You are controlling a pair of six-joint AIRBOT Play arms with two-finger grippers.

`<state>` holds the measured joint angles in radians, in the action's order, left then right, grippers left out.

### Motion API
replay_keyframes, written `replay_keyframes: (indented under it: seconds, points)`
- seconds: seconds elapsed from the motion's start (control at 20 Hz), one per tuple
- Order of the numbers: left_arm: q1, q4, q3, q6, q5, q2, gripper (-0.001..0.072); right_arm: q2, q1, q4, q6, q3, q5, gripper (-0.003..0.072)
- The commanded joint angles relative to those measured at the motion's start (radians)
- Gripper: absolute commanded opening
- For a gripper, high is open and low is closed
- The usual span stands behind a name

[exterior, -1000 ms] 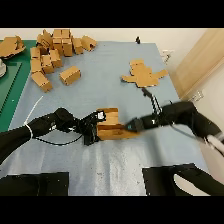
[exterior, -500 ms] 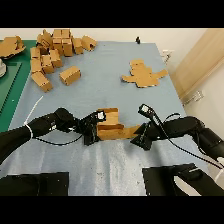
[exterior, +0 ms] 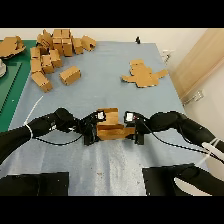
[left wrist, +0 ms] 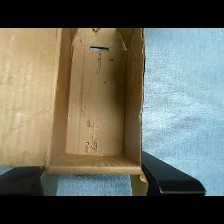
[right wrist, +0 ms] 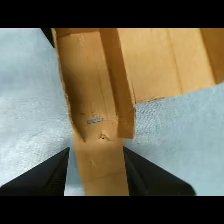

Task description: Fold the box.

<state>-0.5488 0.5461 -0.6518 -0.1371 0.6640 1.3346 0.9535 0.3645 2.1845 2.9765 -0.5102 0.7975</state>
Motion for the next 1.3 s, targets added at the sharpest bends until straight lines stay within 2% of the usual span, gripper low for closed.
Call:
replay_keyframes:
  seconds: [0.0,0.35,0.5,0.75,0.8,0.85,0.9,1.0,1.1,1.25]
  points:
    - [0.000,0.000,0.001,0.000,0.000,0.000,0.0520,0.069,0.042,-0.058,0.035,-0.004,-0.143,0.0526]
    - [0.000,0.000,0.001,0.000,0.000,0.000,0.0519,0.076,0.074,-0.053,0.035,-0.012,-0.215,0.0523]
    - [0.000,0.000,0.001,0.000,0.000,0.000,0.0520,0.076,0.122,-0.049,0.035,-0.014,-0.205,0.0516]
    - [0.000,0.000,0.001,0.000,0.000,0.000,0.0519,0.075,0.121,-0.064,0.030,-0.014,-0.185,0.0516]
    - [0.000,0.000,0.001,0.000,0.000,0.000,0.0520,0.075,0.122,-0.044,0.031,-0.014,-0.172,0.0487]
    - [0.000,0.000,0.001,0.000,0.000,0.000,0.0519,0.074,0.122,-0.031,0.031,-0.014,-0.151,0.0312]
    - [0.000,0.000,0.001,0.000,0.000,0.000,0.0519,0.074,0.122,-0.025,0.031,-0.014,-0.131,0.0222]
    - [0.000,0.000,0.001,0.000,0.000,0.000,0.0519,0.074,0.124,-0.023,0.031,-0.014,-0.124,0.0219]
    - [0.000,0.000,0.001,0.000,0.000,0.000,0.0520,0.074,0.124,-0.011,0.031,-0.014,-0.125,0.0147]
    - [0.000,0.000,0.001,0.000,0.000,0.000,0.0520,0.074,0.124,0.027,0.032,-0.014,-0.129,0.0147]
